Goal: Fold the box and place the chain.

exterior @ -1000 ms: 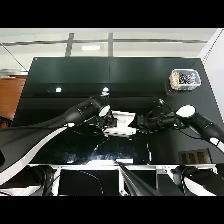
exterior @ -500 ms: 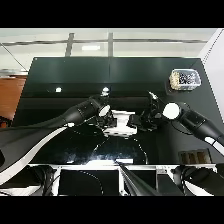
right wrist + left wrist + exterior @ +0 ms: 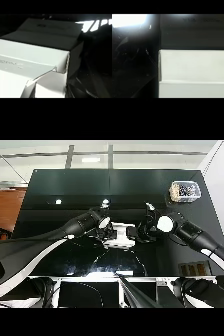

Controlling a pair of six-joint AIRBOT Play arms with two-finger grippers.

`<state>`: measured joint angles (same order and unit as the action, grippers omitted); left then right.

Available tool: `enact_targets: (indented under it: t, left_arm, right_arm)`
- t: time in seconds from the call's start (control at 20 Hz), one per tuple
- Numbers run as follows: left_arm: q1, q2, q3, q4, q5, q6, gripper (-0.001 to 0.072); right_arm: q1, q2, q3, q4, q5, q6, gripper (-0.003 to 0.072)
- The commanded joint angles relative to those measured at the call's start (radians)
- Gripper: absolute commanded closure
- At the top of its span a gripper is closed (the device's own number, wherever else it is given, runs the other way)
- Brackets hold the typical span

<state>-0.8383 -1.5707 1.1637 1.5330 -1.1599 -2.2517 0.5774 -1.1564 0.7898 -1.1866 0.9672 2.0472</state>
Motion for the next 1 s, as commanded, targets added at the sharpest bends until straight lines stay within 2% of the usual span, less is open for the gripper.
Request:
enact_targets:
  t: [0.0, 0.15, 0.2, 0.95]
  left_arm:
    - [0.000, 0.000, 0.001, 0.000, -0.001, 0.000, 0.0682]
    - [0.000, 0.000, 0.001, 0.000, -0.001, 0.000, 0.0682]
    - [0.000, 0.000, 0.001, 0.000, -0.001, 0.000, 0.0682]
    - [0.000, 0.000, 0.001, 0.000, -0.002, 0.000, 0.0682]
  right_arm:
    - [0.007, -0.002, 0.020, -0.019, 0.004, 0.020, 0.0272]
    - [0.010, -0.002, 0.028, -0.030, 0.020, 0.021, 0.0281]
    - [0.016, -0.003, 0.030, -0.046, 0.023, 0.024, 0.0320]
    - [0.090, -0.090, 0.045, -0.180, 0.029, 0.109, 0.0322]
